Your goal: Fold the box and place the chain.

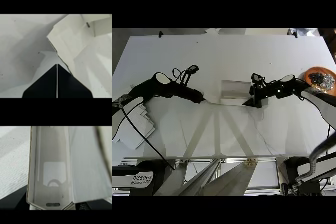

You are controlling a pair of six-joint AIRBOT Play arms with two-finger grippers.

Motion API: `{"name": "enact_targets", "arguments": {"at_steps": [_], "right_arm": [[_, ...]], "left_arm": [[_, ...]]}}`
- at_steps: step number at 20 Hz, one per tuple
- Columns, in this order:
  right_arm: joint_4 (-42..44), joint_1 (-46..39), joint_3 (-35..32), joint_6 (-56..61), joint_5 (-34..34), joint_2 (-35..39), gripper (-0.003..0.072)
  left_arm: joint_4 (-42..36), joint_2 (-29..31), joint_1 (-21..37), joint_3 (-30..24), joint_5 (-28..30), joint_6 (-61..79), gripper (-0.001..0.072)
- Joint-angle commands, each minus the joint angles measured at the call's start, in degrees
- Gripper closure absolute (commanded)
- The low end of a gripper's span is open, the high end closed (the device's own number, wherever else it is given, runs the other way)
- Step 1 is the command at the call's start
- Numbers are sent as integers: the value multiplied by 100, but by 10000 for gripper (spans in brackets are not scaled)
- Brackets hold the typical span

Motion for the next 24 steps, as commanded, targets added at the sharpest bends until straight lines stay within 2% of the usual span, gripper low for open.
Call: {"name": "enact_targets", "arguments": {"at_steps": [1, 4, 8, 10, 12, 14, 15, 16, 18, 19, 22, 24], "right_arm": [[2, -4, 7, 0, 2, -2, 276], [2, -4, 7, 0, 4, -2, 276], [2, -4, 7, 0, 2, -2, 276], [2, -4, 7, 0, 2, -2, 276], [2, -4, 7, 0, 2, -2, 276], [2, -4, 7, 0, 2, -2, 276], [2, -4, 7, 0, 2, -2, 276], [2, -4, 7, 0, 2, -2, 276], [2, -4, 7, 0, 2, -2, 276], [2, -4, 7, 0, 2, -2, 276], [2, -4, 7, 0, 2, -2, 276], [2, -4, 7, 0, 2, -2, 276]], "left_arm": [[-205, -109, -101, -4, -17, 85, 701], [-599, -234, -155, -4, 24, 96, 701], [-1611, -236, -155, -4, 44, 739, 698], [-1709, -236, -153, -4, 55, 931, 684], [-1749, -236, -153, -4, 26, 949, 619], [-1934, -236, -153, -4, -4, 988, 599], [-2028, -236, -155, -4, -4, 1047, 506], [-2105, -240, -155, -4, 0, 1060, 475], [-2111, -258, -155, -4, -2, 1060, 463], [-2159, -289, -155, -4, -20, 1056, 415], [-2612, -450, -184, -4, -168, 1115, 408], [-2745, -527, -245, -4, -238, 1311, 348]]}}
